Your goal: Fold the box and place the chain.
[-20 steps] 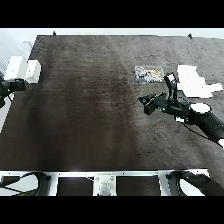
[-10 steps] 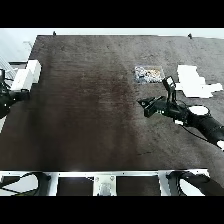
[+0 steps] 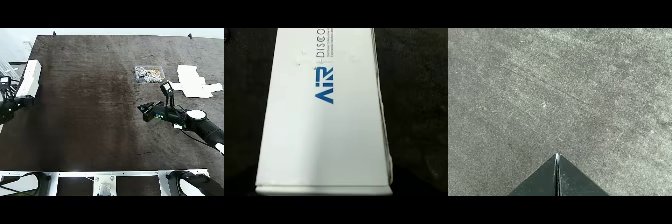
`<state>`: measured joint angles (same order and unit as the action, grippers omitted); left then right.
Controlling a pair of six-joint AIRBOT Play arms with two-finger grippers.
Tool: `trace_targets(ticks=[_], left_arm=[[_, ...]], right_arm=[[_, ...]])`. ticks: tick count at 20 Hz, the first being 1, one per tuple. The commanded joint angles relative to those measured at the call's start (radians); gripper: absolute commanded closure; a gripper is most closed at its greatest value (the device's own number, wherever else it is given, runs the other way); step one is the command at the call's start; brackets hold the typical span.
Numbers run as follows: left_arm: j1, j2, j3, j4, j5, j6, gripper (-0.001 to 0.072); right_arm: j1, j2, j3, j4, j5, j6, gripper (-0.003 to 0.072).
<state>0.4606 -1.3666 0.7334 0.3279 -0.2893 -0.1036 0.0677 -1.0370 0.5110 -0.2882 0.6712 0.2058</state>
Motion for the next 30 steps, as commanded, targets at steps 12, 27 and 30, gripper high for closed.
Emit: trace_targets(ticks=[12, 27, 30], left_arm=[[0.000, -0.016, -0.001, 0.003, 0.113, 0.000, -0.0011], [0.000, 0.375, 0.001, 0.003, -0.320, -0.104, 0.0540], [-0.002, 0.434, -0.005, -0.069, -0.545, -0.043, 0.0695]], right_arm=[[0.000, -0.001, -0.002, 0.002, 0.001, 0.000, 0.0501], [0.000, 0.020, -0.001, 0.081, 0.002, 0.000, 0.0471], [0.000, 0.101, -0.001, 0.106, -0.005, 0.000, 0.0688]])
